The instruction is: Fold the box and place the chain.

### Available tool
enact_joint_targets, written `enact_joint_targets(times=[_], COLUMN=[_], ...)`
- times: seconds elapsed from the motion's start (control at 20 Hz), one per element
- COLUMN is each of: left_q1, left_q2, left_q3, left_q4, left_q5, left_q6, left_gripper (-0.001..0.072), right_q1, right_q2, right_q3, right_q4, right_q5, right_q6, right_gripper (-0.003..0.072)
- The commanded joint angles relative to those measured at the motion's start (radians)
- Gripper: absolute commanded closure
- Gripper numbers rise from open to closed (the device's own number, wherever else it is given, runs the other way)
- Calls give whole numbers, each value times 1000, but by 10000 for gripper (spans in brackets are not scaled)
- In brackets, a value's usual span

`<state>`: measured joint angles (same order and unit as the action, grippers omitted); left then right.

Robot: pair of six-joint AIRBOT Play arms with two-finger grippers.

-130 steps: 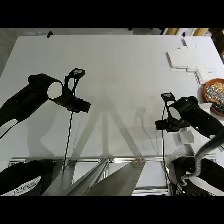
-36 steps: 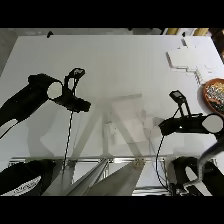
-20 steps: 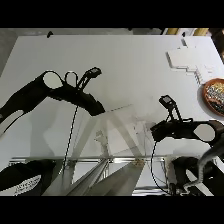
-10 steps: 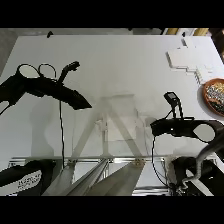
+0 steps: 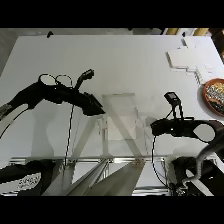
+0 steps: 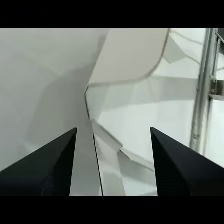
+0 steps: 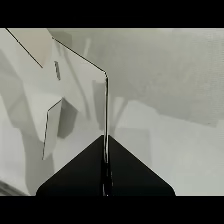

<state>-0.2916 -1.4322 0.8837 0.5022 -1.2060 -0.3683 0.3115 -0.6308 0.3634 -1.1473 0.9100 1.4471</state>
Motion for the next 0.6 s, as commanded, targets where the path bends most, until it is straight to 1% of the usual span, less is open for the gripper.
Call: enact_joint_targets(times=[0.0, 0.1, 0.3, 0.5, 0.55], left_q1=[-41, -41, -53, -68, -68], left_q2=[-44, -67, -126, -193, -201], left_q3=[-3, -3, -3, -1, 1], left_q4=[-61, -70, -145, -159, -166], left_q5=[96, 92, 92, 72, 58], left_q6=[101, 125, 212, 238, 246], left_gripper=[204, 204, 205, 207, 221], right_q1=[1, 1, 1, 1, 1], right_q2=[1, 1, 1, 1, 1], right_q3=[0, 0, 0, 0, 0], right_q4=[0, 0, 0, 0, 0], right_q5=[43, 50, 49, 47, 47], right_q6=[-1, -1, 0, -1, 0], right_gripper=[671, 671, 671, 671, 671])
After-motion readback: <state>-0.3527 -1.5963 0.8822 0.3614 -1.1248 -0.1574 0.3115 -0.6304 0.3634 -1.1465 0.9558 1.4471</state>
